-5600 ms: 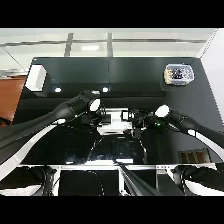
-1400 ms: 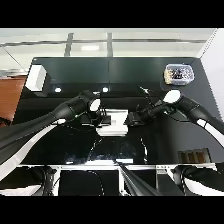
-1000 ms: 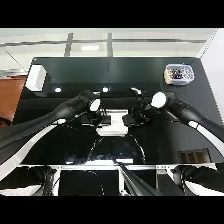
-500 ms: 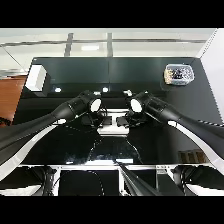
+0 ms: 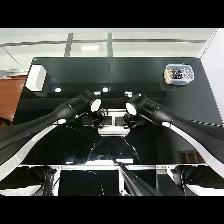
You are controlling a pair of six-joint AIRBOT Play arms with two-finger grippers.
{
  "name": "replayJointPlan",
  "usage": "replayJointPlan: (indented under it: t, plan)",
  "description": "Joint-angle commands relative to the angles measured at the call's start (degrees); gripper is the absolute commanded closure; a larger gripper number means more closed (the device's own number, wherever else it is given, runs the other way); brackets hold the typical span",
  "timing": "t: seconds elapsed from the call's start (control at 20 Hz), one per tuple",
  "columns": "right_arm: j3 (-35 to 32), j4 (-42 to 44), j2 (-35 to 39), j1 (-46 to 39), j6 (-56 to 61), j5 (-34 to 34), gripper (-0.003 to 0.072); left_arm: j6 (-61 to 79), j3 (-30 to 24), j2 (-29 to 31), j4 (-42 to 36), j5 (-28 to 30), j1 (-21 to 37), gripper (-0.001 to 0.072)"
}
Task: Fold the box and place the chain.
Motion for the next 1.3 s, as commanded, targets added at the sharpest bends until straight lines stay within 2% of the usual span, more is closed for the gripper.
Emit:
replayJointPlan:
  t: [0.0,0.05,0.1,0.2,0.25,0.4,0.45,0.5,0.55,0.7,0.85,0.95,1.1,1.15,1.25]
  plan:
    - [0.0,0.7,-0.2,0.1,1.5,0.2,0.0653,0.1,0.0,0.0,0.2,-0.1,0.0,0.0684]
    - [0.0,0.8,-0.2,0.1,1.5,0.2,0.0471,0.1,0.0,0.0,0.2,-0.1,0.0,0.0684]
    - [0.0,0.9,-0.2,0.1,1.7,0.1,0.0388,0.1,0.0,0.0,0.2,-0.1,0.0,0.0684]
    - [0.0,0.9,-0.2,0.1,1.7,0.3,0.0401,0.1,0.0,0.0,0.2,-0.1,0.0,0.0684]
    - [0.0,1.2,-0.2,0.1,1.7,0.3,0.0677,0.1,0.0,0.0,0.2,-0.1,0.0,0.0684]
    - [0.0,1.3,-0.2,0.1,1.7,0.3,0.0671,0.1,0.0,0.0,0.2,-0.1,0.0,0.0684]
    - [0.0,1.3,-0.2,0.1,1.7,0.3,0.0666,0.1,0.0,0.0,0.2,-0.1,0.0,0.0684]
    - [0.0,1.3,0.1,0.1,1.7,0.3,0.0483,0.1,0.0,0.0,0.2,-0.1,0.0,0.0684]
    - [0.1,1.1,0.5,0.1,1.6,0.2,0.0356,0.1,0.0,0.0,0.2,-0.1,0.0,0.0684]
    - [0.2,0.6,4.7,0.1,-2.0,0.4,0.0356,0.1,0.0,0.0,0.2,-0.1,0.0,0.0684]
    - [1.9,-2.4,13.5,0.0,-6.7,3.6,0.0356,0.1,0.0,0.0,0.2,-0.2,0.0,0.0684]
    - [2.0,-13.1,20.4,-0.3,-7.0,6.8,0.0356,0.1,0.0,0.0,0.2,-0.2,0.0,0.0684]
    - [1.7,-40.9,25.1,-3.1,-7.0,11.9,0.0364,0.1,0.0,0.0,0.2,-0.1,0.0,0.0684]
    - [1.2,-46.5,25.0,-5.9,-7.0,10.2,0.0363,0.1,0.0,0.0,0.2,-0.1,0.0,0.0684]
    - [-1.4,-47.4,24.9,-14.0,-6.8,-3.8,0.0362,0.1,0.0,0.0,0.2,-0.1,0.0,0.0684]
